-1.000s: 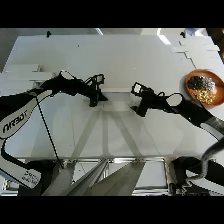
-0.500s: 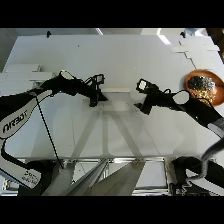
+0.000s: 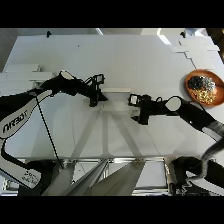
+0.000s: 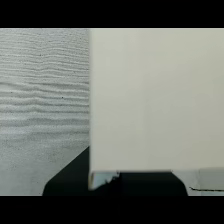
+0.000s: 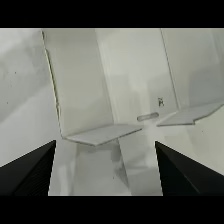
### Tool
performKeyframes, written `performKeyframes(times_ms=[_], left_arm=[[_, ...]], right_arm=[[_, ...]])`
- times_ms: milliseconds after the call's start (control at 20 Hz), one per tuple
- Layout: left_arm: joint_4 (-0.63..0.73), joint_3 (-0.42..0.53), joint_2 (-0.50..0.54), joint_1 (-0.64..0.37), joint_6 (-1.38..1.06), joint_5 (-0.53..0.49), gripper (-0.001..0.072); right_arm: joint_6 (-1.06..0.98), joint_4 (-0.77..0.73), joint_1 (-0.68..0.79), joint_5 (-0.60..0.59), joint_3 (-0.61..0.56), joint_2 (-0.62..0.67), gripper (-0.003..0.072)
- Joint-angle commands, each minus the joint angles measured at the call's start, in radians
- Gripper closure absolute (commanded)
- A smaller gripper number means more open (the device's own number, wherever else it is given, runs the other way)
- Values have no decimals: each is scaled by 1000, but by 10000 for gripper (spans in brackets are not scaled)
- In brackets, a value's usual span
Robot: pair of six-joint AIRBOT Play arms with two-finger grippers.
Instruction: Fold the box and place the chain.
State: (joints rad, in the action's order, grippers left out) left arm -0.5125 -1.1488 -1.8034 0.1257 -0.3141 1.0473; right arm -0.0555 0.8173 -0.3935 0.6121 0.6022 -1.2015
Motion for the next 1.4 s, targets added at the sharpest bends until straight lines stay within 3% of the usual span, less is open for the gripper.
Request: performKeyframes(times_ms=[0, 150, 350, 600, 1100, 1350], left_arm=[[0, 0, -1, 0, 0, 0, 695], [0, 0, -1, 0, 0, 0, 695], [0, 0, -1, 0, 0, 0, 695], [0, 0, -1, 0, 0, 0, 695], [0, 0, -1, 0, 0, 0, 695], [0, 0, -1, 0, 0, 0, 695]], right_arm=[[-28, -68, -25, -114, -3, -37, -3], [-87, -66, -25, -224, -1, -39, -3], [-86, -62, -25, -218, 9, -39, -3], [-44, -61, 28, -64, 61, -73, -3], [-13, -36, 91, -20, 131, -112, -3], [66, -137, 91, 57, 163, -186, -3]])
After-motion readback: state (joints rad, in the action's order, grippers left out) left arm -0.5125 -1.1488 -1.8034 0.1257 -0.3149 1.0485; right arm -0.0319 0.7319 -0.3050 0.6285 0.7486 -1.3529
